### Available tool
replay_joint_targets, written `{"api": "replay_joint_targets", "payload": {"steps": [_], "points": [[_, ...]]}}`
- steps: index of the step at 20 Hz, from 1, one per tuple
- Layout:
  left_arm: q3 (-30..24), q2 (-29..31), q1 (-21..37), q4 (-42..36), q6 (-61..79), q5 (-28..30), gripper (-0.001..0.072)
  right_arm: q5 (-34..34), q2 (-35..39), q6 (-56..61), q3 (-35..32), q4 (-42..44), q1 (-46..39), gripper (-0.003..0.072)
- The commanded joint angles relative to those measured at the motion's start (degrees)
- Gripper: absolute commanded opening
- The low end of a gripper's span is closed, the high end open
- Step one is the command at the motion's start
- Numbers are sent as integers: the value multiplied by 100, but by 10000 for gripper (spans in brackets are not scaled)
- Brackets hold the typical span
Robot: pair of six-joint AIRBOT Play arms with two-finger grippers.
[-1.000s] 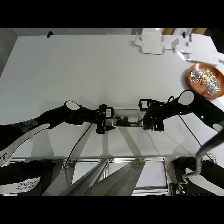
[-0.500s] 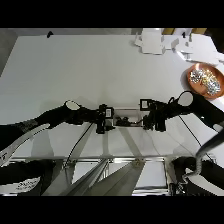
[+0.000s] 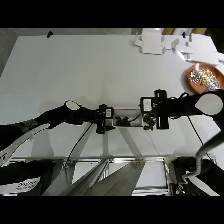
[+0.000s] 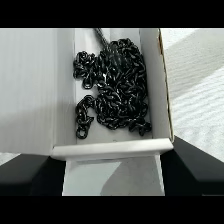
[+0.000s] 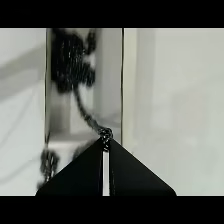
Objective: Fold the box and place the chain.
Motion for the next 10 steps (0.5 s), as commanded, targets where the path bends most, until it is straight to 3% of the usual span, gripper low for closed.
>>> {"api": "replay_joint_targets", "payload": {"steps": [1, 8, 10], "points": [[0, 7, 0, 2, 0, 0, 133, -723, 79, 317, 245, 367, 776, 20], [0, 4, 0, 0, 0, 2, 133, -807, -1003, 916, 243, 422, 1167, 25], [0, 4, 0, 0, 0, 0, 133, -807, -1392, 918, 243, 402, 1167, 101]]}}
